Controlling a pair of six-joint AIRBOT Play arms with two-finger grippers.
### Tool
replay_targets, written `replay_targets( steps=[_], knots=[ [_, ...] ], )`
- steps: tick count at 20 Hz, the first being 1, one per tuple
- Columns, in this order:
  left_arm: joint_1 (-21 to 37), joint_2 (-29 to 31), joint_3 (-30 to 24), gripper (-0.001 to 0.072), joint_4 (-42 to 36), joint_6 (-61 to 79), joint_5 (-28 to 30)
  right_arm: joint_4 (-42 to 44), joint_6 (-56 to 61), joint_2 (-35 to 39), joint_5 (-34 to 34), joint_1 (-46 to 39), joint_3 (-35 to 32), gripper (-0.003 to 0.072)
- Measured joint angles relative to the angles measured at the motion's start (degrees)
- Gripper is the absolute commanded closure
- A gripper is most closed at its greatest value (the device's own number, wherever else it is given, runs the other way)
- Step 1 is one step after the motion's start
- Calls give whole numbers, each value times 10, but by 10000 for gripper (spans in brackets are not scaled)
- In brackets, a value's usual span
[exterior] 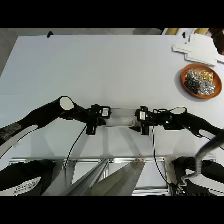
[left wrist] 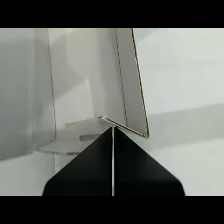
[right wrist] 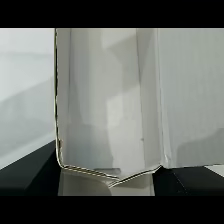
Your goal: Fold the box and place the chain.
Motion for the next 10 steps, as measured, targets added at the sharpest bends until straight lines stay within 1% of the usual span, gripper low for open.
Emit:
replay_targets(
  steps=[3,6,8,10],
  knots=[
    [17,33,0,706,20,-50,-7,-1,0,0,0,0,0,279],
    [41,81,0,706,31,-118,-11,-2,0,0,1,0,0,279],
    [58,113,0,706,47,-187,-14,-2,0,0,1,0,0,279],
    [80,147,0,701,78,-302,-14,-2,0,0,1,0,0,279]
  ],
)
